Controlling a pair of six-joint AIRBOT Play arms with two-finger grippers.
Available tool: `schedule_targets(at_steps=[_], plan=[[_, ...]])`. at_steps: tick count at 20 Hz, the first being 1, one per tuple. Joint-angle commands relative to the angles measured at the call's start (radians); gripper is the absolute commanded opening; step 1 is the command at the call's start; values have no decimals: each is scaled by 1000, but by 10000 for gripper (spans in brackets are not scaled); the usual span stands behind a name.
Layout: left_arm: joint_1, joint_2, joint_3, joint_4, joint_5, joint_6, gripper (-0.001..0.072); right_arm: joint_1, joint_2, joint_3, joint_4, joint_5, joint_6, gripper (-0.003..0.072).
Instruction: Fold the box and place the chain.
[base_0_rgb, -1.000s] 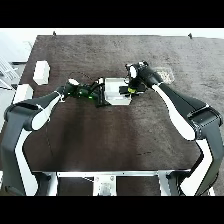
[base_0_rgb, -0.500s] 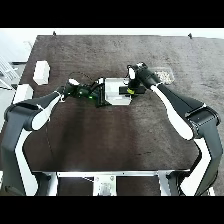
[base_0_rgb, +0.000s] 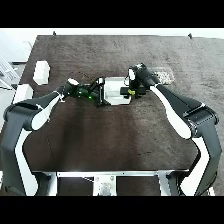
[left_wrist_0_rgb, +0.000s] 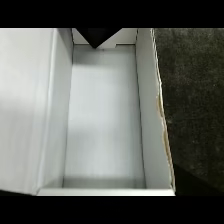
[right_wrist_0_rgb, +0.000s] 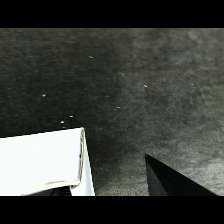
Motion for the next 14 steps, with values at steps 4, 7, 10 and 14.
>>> schedule_targets(at_steps=[4,7,10,14], plan=[[-2,0,0,0,2,3,336,0,43,6,14,-10,-19,518],[-2,0,0,0,2,3,335,0,52,8,14,-6,-38,517],[-2,0,0,0,2,3,335,0,76,16,43,-6,-89,517],[-2,0,0,0,2,3,335,-4,191,19,61,-10,-237,517]])
